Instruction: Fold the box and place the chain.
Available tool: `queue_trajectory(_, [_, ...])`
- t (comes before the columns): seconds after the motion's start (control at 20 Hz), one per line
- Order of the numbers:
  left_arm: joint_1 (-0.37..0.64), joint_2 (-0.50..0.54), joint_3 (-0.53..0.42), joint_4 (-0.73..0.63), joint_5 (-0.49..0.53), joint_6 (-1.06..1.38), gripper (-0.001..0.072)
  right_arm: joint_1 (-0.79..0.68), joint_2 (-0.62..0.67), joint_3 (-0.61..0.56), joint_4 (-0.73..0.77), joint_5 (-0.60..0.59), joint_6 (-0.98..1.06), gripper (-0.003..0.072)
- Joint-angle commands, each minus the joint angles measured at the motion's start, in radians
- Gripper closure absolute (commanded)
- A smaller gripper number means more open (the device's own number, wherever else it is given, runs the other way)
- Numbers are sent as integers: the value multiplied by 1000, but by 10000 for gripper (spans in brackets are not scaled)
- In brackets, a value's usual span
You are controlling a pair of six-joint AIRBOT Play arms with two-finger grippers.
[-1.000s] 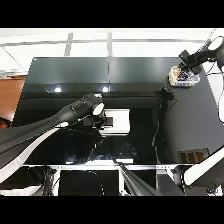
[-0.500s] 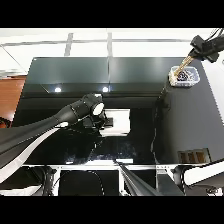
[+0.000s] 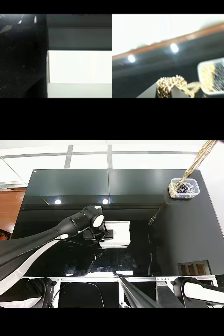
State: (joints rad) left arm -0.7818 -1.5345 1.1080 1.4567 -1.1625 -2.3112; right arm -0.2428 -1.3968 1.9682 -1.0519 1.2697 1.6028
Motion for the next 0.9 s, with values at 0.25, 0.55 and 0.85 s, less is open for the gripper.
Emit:
queue_trajectory(0.25, [1, 0, 0, 0, -2, 19, 680, 5, 235, 1, 283, 89, -74, 682])
queue_trajectory(0.55, [1, 0, 0, 0, -2, 19, 680, 194, 294, 0, 293, 256, -71, 681])
queue_trajectory(0.85, [1, 0, 0, 0, -1, 19, 680, 427, 293, 0, 277, 321, -47, 680])
